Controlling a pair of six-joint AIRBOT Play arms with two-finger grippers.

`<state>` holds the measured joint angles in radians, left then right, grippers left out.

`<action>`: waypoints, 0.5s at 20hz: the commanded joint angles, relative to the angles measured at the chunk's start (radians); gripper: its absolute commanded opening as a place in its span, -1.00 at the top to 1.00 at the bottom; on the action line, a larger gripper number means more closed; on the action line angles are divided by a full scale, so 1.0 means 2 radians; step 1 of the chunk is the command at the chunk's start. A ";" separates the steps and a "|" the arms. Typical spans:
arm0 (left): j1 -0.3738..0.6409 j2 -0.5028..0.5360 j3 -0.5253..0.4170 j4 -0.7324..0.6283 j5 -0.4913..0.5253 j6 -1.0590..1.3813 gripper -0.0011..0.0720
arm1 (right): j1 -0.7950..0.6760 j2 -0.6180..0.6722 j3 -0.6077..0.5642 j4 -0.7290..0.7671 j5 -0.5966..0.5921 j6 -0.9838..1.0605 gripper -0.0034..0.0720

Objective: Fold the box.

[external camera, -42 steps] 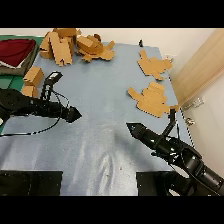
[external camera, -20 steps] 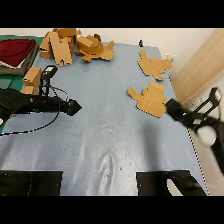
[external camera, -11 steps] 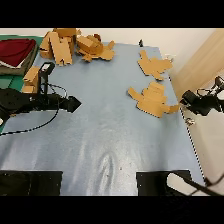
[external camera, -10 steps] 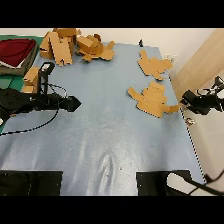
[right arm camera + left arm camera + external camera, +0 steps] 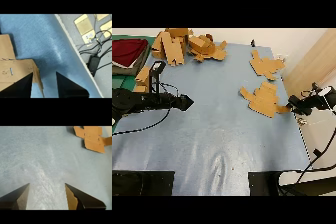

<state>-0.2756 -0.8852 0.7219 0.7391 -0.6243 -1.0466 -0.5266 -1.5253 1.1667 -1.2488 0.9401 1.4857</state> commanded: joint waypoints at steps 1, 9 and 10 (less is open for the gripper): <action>0.000 0.000 0.000 -0.029 0.002 0.000 -0.91 | -0.001 -0.029 0.004 0.031 -0.005 -0.026 -0.25; 0.001 0.000 0.000 -0.056 0.003 -0.001 -0.91 | 0.000 -0.039 0.004 0.172 0.005 -0.099 0.58; 0.001 0.000 0.000 -0.060 0.002 -0.001 -0.91 | -0.001 -0.039 0.004 0.185 0.009 -0.102 0.72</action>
<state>-0.2756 -0.8852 0.7219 0.6460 -0.6193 -1.0466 -0.5285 -1.5990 1.1740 -0.9939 0.9447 1.3327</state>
